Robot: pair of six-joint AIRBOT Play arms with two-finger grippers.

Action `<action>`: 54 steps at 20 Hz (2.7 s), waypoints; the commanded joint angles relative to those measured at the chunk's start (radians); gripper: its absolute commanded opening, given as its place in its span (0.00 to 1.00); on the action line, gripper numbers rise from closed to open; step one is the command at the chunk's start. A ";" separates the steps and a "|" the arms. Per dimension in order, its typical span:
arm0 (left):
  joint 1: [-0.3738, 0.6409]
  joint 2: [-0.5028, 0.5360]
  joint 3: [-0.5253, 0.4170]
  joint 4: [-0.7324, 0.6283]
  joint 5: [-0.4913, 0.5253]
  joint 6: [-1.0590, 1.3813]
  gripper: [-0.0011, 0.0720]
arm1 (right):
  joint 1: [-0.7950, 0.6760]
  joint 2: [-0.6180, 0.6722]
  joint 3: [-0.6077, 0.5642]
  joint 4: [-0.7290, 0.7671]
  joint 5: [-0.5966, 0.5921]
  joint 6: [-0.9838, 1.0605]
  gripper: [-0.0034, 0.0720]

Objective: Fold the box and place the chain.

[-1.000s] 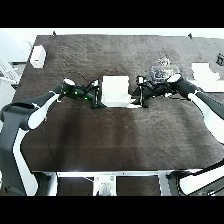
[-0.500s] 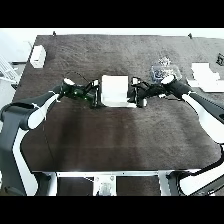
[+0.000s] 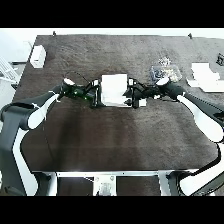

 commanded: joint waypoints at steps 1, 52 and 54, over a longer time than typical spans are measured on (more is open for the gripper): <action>-0.001 0.000 0.000 0.002 -0.004 0.001 0.33 | 0.001 -0.002 0.000 0.007 -0.009 -0.004 0.82; -0.001 0.000 0.000 0.002 -0.004 0.001 0.33 | -0.164 -0.018 0.007 -0.109 0.263 1.279 0.06; -0.001 0.000 0.000 0.002 -0.004 0.001 0.33 | -0.164 -0.011 0.053 -0.109 0.282 1.285 0.06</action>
